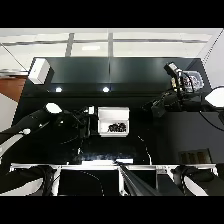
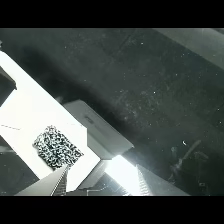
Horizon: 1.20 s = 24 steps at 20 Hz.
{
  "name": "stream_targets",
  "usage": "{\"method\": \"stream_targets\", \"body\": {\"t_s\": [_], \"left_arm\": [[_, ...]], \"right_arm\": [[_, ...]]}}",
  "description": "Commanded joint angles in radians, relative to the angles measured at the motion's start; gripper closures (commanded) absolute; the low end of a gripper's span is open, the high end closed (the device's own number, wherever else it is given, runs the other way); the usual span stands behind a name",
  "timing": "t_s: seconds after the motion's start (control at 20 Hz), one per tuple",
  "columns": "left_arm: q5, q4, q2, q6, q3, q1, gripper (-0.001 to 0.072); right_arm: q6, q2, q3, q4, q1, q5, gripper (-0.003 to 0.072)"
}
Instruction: Fold the box and place the chain.
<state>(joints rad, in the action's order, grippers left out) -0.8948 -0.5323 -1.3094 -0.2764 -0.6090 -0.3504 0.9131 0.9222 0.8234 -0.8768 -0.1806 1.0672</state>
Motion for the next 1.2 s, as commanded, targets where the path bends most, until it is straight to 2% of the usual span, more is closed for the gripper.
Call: {"method": "stream_targets", "body": {"t_s": [0.0, 0.3, 0.35, 0.4, 0.45, 0.5, 0.55, 0.7, 0.95, 1.05, 1.15], "left_arm": [[0.005, 0.028, -0.012, -0.037, -0.015, -0.036, 0.0000], [0.006, -0.006, -0.012, -0.035, -0.015, -0.056, 0.0009], [0.006, -0.007, -0.012, -0.035, -0.015, -0.056, 0.0046], [0.008, -0.007, -0.012, -0.034, -0.015, -0.056, 0.0145], [0.008, -0.007, -0.012, -0.034, -0.015, -0.056, 0.0186], [0.008, -0.007, -0.012, -0.034, -0.015, -0.056, 0.0211], [0.008, -0.007, -0.012, -0.034, -0.015, -0.056, 0.0233], [0.008, -0.007, -0.012, -0.034, -0.015, -0.056, 0.0244], [0.009, -0.007, -0.012, -0.034, -0.015, -0.056, 0.0244], [0.009, -0.006, -0.012, -0.033, -0.015, -0.056, 0.0244], [0.009, -0.007, -0.012, -0.033, -0.015, -0.056, 0.0244]], "right_arm": [[0.000, -0.001, 0.001, 0.001, 0.000, 0.000, 0.0191], [0.000, -0.001, 0.001, 0.001, 0.000, 0.001, 0.0191], [0.000, -0.001, 0.001, 0.001, 0.000, 0.001, 0.0190], [0.000, -0.001, 0.001, 0.001, 0.000, 0.000, 0.0190], [0.000, -0.001, 0.001, 0.001, 0.000, -0.001, 0.0189], [0.009, -0.001, 0.001, 0.002, -0.001, -0.003, 0.0150], [0.053, 0.001, 0.001, 0.000, -0.003, -0.019, -0.0034], [0.077, 0.034, 0.009, 0.005, -0.033, -0.106, -0.0033], [0.014, 0.223, 0.121, 0.010, -0.109, -0.168, -0.0032], [-0.093, 0.275, 0.128, 0.012, -0.129, -0.161, -0.0025], [-0.193, 0.310, 0.128, 0.011, -0.157, -0.079, -0.0025]]}}
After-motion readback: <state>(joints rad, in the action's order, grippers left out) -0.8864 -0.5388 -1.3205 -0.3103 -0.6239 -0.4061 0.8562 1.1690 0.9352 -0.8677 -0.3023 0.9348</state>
